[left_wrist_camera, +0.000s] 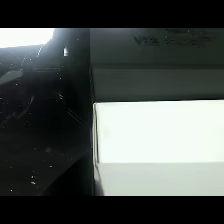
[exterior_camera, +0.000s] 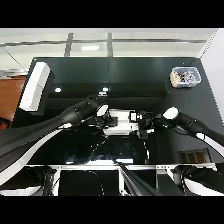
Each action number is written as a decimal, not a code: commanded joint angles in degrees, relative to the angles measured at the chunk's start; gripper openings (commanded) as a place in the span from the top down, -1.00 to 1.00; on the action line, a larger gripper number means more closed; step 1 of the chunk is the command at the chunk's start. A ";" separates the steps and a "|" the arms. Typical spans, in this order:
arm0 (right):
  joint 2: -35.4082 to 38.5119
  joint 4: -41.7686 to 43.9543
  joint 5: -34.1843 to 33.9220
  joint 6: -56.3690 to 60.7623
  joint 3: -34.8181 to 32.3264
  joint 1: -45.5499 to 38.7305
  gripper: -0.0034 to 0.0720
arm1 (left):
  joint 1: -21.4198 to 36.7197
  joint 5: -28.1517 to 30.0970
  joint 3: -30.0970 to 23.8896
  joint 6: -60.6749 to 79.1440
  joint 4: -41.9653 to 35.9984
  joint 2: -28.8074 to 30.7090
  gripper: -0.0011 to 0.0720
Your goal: Fold the box and place the chain.
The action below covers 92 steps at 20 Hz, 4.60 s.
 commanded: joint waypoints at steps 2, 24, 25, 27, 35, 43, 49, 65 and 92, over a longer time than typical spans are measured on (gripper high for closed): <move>-0.02 -0.02 0.07 -0.07 0.00 0.04 0.88 | -0.04 0.48 0.02 0.17 -0.20 -0.02 0.90; 13.68 -10.82 10.73 9.11 0.63 -6.99 -1.00 | 0.07 0.52 0.02 0.17 -0.02 -0.02 0.90; 12.61 -9.29 10.73 7.80 0.63 -6.99 -1.00 | 0.07 0.52 0.02 0.17 -0.02 -0.02 0.90; 11.15 -6.05 10.47 6.32 0.63 -6.99 -0.94 | 0.07 0.55 0.02 0.17 -0.02 -0.02 0.90; 8.44 -2.82 10.56 4.98 0.52 -6.82 0.00 | 0.07 0.52 0.02 0.17 -0.04 -0.02 0.90; 6.32 1.11 4.68 7.02 0.52 -1.88 0.64 | 0.07 0.55 0.02 0.17 -0.11 -0.02 0.90; 3.89 6.73 4.72 8.59 -0.04 -1.88 0.64 | 0.07 0.55 0.02 0.17 -0.22 -0.02 0.90; 8.66 3.93 9.90 32.63 0.02 -7.76 0.86 | 0.07 0.55 0.02 0.17 -0.24 -0.02 0.90; -0.52 -7.63 25.90 78.23 -0.59 -38.10 0.86 | 0.07 1.01 0.02 0.17 -1.46 -0.02 0.90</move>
